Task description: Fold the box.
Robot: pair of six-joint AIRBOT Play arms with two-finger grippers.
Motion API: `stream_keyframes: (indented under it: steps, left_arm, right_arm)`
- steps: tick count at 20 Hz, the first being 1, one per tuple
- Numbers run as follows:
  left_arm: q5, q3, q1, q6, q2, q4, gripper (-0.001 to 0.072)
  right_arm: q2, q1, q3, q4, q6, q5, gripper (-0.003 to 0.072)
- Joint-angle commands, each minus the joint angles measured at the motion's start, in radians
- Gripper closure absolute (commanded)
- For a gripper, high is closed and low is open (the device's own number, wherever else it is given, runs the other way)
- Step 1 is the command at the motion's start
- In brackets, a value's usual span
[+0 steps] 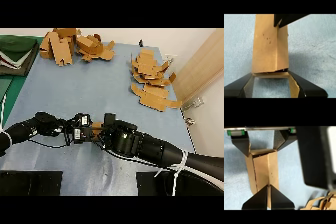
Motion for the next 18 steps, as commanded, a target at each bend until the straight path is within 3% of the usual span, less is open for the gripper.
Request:
stream_keyframes:
  steps: [1,18]
  left_arm:
    - [-0.004,0.0,-0.001,-0.001,0.0,-0.001,0.0252]
    - [-0.011,0.0,-0.001,-0.001,0.0,-0.002,0.0252]
  right_arm:
    - [-0.019,0.001,0.0,0.008,0.0,-0.005,0.0643]
    - [-0.018,0.0,0.004,-0.084,-0.003,0.024,0.0672]
